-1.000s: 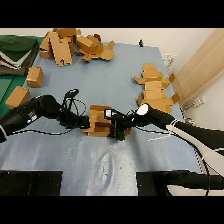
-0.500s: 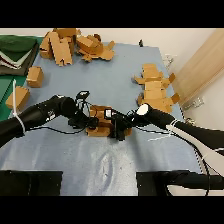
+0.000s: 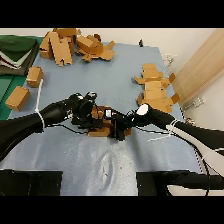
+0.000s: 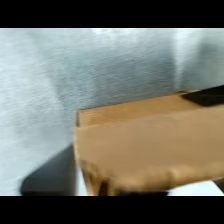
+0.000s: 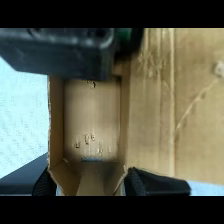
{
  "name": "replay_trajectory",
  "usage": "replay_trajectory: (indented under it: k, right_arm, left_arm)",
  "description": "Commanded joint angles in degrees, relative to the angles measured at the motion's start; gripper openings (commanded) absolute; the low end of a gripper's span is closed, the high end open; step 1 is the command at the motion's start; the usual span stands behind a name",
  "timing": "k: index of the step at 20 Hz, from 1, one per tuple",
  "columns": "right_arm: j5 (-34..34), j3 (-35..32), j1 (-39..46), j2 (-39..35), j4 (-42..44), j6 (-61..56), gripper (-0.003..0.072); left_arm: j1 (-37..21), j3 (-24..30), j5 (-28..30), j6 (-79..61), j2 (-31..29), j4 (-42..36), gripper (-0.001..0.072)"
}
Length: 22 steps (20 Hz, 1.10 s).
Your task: Fold the box.
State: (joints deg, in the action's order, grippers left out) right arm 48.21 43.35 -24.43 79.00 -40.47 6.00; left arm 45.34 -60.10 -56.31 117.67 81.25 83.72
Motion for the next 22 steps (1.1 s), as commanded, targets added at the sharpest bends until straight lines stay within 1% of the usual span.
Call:
replay_trajectory:
  k: [1, 2, 3, 7, 10, 11, 12, 13, 18, 19, 20, 22]
  right_arm:
    - [-0.02, 0.02, 0.02, -0.04, -0.02, 0.0, 0.0508]
    - [-0.02, 0.02, 0.02, -0.04, -0.02, -0.02, 0.0509]
    - [-0.02, 0.0, 0.02, -0.04, -0.02, 0.0, 0.0509]
    - [-0.04, 0.02, 0.02, -0.04, -0.02, 0.0, 0.0508]
    - [-0.02, 0.0, 0.02, -0.04, -0.04, 0.0, 0.0509]
    - [-0.04, 0.02, 0.02, -0.04, -0.04, 0.0, 0.0509]
    - [-0.02, 0.0, 0.02, -0.04, -0.04, -0.02, 0.0508]
    - [-0.04, 0.0, 0.02, -0.04, -0.04, 0.0, 0.0509]
    - [-0.22, 0.02, 0.02, -0.04, -0.04, 0.0, 0.0509]
    - [-0.24, 0.0, 0.02, -0.04, -0.04, 0.0, 0.0509]
    - [-0.24, 0.02, 0.02, -0.04, -0.04, 0.0, 0.0509]
    - [-0.24, 0.0, 0.04, -0.04, -0.07, 0.0, 0.0508]
  left_arm:
    - [1.6, -0.87, -2.01, 3.43, 0.9, 4.09, 0.0212]
    - [1.86, -0.92, -1.77, 3.28, 0.9, 4.2, 0.0083]
    - [2.36, -0.92, -1.44, 2.71, 0.9, 4.35, 0.0014]
    - [4.33, -0.92, -0.17, 2.8, 0.9, 5.51, 0.0013]
    - [4.22, -0.98, -0.59, 3.3, 0.87, 4.94, 0.0014]
    - [4.22, -0.98, -0.85, 3.26, 0.87, 4.5, 0.0065]
    - [4.22, -0.98, -1.11, 3.56, 0.87, 4.09, 0.0339]
    - [4.2, -0.98, -1.36, 4.28, 0.85, 3.43, 0.0442]
    - [4.15, -2.32, -3.1, 3.39, -0.63, 3.13, 0.0443]
    - [3.91, -2.54, -3.21, 3.34, -1.36, 3.1, 0.0453]
    - [3.78, -2.6, -3.28, 3.34, -2.1, 3.15, 0.0491]
    - [3.02, -2.6, -3.87, 3.21, -3.74, 3.02, 0.0491]
